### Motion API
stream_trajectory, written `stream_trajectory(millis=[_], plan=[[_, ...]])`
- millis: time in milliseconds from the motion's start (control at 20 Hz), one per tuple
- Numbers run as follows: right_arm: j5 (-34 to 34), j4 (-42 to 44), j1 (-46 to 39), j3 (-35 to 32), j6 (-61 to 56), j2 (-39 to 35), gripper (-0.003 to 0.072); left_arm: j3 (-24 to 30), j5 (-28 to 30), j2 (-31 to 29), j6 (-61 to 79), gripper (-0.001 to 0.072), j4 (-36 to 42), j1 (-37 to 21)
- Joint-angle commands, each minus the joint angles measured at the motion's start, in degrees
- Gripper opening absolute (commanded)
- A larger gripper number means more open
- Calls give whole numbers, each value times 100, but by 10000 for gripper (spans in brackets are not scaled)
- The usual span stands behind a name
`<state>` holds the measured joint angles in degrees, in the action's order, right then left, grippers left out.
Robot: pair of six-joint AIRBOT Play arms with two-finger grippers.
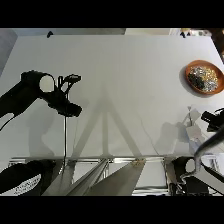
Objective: Fold the box and place the chain.
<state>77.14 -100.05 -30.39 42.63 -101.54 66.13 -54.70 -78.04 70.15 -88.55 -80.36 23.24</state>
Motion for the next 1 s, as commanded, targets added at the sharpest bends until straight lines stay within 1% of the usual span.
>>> stream_trajectory(millis=[0,600,700,750,850,950], plan=[[2,0,-2,7,-2,-4,17,2,2,4,0,10,-2,0],[4,0,-4,7,0,-4,17,2,2,4,0,10,-2,0],[-90,-11,-4,11,2,-4,16,2,2,4,0,10,-2,0],[-127,-15,-4,52,184,-4,16,0,2,4,0,10,-2,0],[2,-173,-4,343,1049,-4,16,2,2,4,0,10,-2,0],[417,-793,-2,835,1384,-4,17,2,2,4,0,10,-2,0]])
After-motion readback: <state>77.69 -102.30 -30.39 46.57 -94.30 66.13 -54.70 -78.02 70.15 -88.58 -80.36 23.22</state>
